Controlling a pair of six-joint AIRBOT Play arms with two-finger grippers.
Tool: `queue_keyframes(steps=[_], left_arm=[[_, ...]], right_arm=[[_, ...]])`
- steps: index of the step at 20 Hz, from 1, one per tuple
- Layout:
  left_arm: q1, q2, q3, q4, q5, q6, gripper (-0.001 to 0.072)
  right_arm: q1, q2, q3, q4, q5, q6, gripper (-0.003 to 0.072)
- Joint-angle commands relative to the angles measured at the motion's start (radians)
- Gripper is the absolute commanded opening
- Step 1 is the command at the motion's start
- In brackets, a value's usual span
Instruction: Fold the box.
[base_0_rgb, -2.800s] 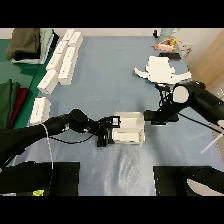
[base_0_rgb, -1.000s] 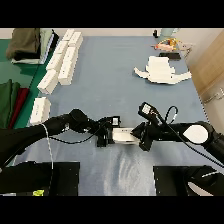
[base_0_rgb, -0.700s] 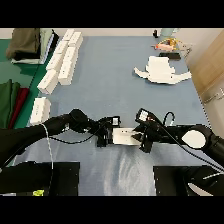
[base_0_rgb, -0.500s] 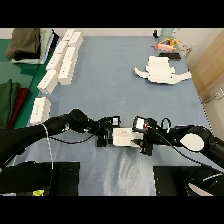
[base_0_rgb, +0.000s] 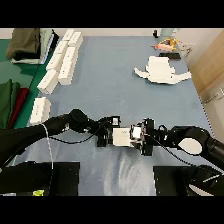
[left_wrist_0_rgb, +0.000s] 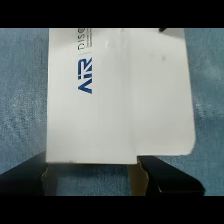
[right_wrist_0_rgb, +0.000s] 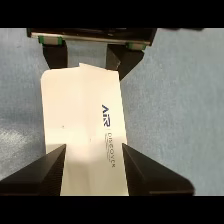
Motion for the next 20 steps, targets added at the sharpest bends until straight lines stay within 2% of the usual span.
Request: queue_keyframes(steps=[1,4,12,15,20], left_arm=[[0.0,-0.001,0.001,0.0,0.0,0.0,0.0423],[0.0,-0.001,0.001,0.0,0.0,0.0,0.0422],[0.0,-0.001,0.001,0.0,0.0,0.0,0.0422],[0.0,-0.001,0.001,0.0,0.0,0.0,0.0422],[0.0,-0.001,0.001,0.0,0.0,0.0,0.0422]], right_arm=[[0.008,0.001,-0.001,-0.014,-0.005,-0.012,0.055],[0.007,0.001,-0.001,-0.013,-0.004,-0.012,0.0574],[0.023,-0.03,-0.001,-0.018,0.032,-0.035,0.0574],[0.038,-0.03,-0.001,-0.1,0.008,-0.035,0.0574],[0.038,-0.03,-0.001,-0.147,-0.024,-0.035,0.0574]])
